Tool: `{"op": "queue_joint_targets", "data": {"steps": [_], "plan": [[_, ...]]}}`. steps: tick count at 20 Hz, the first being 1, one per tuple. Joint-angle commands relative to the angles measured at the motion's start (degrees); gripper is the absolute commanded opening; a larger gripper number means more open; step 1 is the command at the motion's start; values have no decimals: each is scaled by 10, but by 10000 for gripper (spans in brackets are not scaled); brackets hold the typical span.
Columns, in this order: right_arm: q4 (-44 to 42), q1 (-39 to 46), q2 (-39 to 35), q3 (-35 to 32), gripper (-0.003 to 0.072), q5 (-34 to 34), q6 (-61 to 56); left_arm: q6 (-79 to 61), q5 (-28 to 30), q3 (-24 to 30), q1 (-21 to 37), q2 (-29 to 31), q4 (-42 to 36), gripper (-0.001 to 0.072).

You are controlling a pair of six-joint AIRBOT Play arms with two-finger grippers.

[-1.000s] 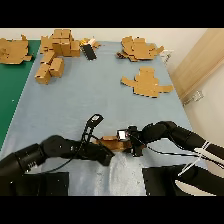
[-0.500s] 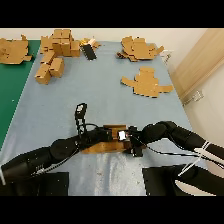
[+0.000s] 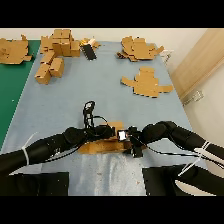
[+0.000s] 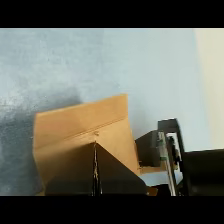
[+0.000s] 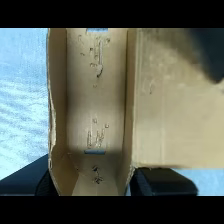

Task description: Fold the box.

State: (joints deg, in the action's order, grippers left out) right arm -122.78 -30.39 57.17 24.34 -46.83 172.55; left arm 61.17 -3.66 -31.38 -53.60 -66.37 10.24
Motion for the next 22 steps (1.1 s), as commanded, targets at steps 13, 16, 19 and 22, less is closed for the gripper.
{"op": "queue_joint_targets", "data": {"steps": [13,16,19,22], "plan": [[0,-1,0,0,519,0,0,-3,-141,-47,72,-23,0,10],[0,-1,0,0,520,0,0,-10,-265,-59,155,-22,1,10],[0,-1,0,0,519,0,0,-85,-411,-59,270,-13,1,9],[0,-1,0,0,520,0,0,-234,-533,-59,364,13,1,9]]}}
